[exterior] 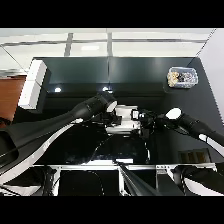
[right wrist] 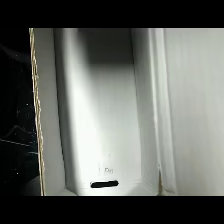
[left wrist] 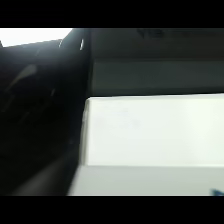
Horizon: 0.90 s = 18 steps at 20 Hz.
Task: Fold the box and place the chain.
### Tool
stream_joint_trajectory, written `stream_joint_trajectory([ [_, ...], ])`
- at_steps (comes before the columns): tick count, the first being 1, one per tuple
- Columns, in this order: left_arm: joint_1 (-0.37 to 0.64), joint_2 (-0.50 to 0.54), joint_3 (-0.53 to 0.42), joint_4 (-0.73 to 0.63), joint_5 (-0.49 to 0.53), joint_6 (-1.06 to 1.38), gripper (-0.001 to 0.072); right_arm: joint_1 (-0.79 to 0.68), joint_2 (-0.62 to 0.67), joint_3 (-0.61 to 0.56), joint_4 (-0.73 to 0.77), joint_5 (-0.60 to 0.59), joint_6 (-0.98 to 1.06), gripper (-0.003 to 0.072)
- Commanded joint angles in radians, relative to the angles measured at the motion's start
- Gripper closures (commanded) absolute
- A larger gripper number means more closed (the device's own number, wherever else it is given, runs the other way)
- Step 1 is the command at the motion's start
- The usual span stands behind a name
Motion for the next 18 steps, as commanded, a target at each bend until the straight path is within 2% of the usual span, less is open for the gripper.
stream_joint_trajectory([
  [1,0.005,0.0,0.001,-0.003,-0.005,0.003,0.0687,0.0,0.0,0.0,0.0,0.001,0.0,0.053],
  [6,0.004,0.0,0.001,-0.008,0.009,0.021,0.0686,0.0,0.0,0.0,0.001,0.001,0.0,0.0524],
  [7,0.004,0.0,0.001,-0.008,0.008,0.021,0.0686,0.0,0.0,0.0,0.0,0.0,0.0,0.0333],
  [8,0.004,0.0,0.001,-0.008,0.008,0.021,0.0686,0.0,0.0,0.0,-0.001,0.0,0.0,0.0027],
  [9,0.004,0.0,0.001,-0.009,0.009,0.021,0.0686,-0.001,0.001,0.0,-0.019,-0.001,0.009,-0.0005],
  [12,0.01,0.0,0.001,-0.072,0.009,0.022,0.0685,-0.002,0.035,0.0,-0.113,0.005,0.061,-0.0005],
  [18,0.024,0.0,0.001,-0.076,-0.007,0.022,0.0685,-0.002,0.146,0.0,-0.249,0.026,0.119,-0.0004],
])
